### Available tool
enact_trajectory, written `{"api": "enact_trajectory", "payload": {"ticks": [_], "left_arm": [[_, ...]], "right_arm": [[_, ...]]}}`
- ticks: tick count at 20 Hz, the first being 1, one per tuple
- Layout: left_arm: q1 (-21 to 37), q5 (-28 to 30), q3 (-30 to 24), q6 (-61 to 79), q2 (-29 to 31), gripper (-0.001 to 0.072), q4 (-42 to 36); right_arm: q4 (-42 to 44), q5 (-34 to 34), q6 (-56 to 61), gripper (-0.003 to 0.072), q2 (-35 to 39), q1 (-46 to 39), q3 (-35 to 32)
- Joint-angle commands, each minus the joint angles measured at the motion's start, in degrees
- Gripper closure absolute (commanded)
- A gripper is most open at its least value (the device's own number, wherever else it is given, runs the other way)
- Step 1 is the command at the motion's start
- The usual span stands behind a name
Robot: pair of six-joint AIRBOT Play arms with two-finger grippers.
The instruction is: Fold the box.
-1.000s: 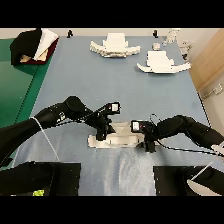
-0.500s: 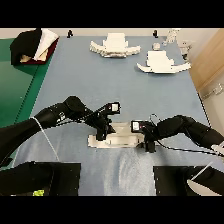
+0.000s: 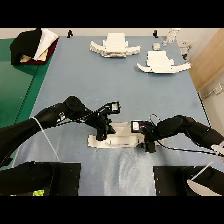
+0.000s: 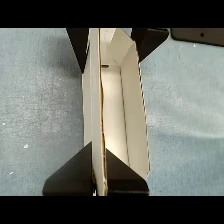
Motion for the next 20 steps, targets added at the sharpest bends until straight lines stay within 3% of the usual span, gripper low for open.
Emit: {"api": "enact_trajectory", "payload": {"ticks": [1,5,7,11,15,16,17,20], "left_arm": [[0.0,0.0,0.1,0.0,0.1,0.0697,-0.9],[0.1,0.1,0.1,-0.6,0.1,0.0692,-0.3],[0.1,0.1,0.1,-0.8,0.1,0.0290,0.2],[0.3,0.0,0.5,-10.3,1.4,0.0287,7.8],[3.3,-6.5,1.2,-29.6,7.7,0.0290,21.6],[4.4,-9.2,1.2,-34.2,9.4,0.0396,23.9],[5.4,-13.0,1.2,-38.4,11.1,0.0682,25.9],[6.4,-21.7,1.2,-48.6,14.0,0.0698,25.7]], "right_arm": [[0.0,0.0,0.0,0.0183,0.0,0.0,0.0],[0.0,0.0,0.0,0.0184,0.0,0.0,0.0],[0.0,0.0,0.0,0.0183,0.0,0.0,0.0],[0.0,0.0,0.0,0.0183,0.0,0.0,0.0],[0.0,0.0,0.0,0.0183,-0.1,0.0,0.0],[0.0,0.1,0.0,0.0183,0.0,0.0,0.0],[0.0,0.0,0.0,0.0184,-0.1,0.0,0.0],[0.0,0.0,0.0,0.0183,0.0,0.0,0.0]]}}
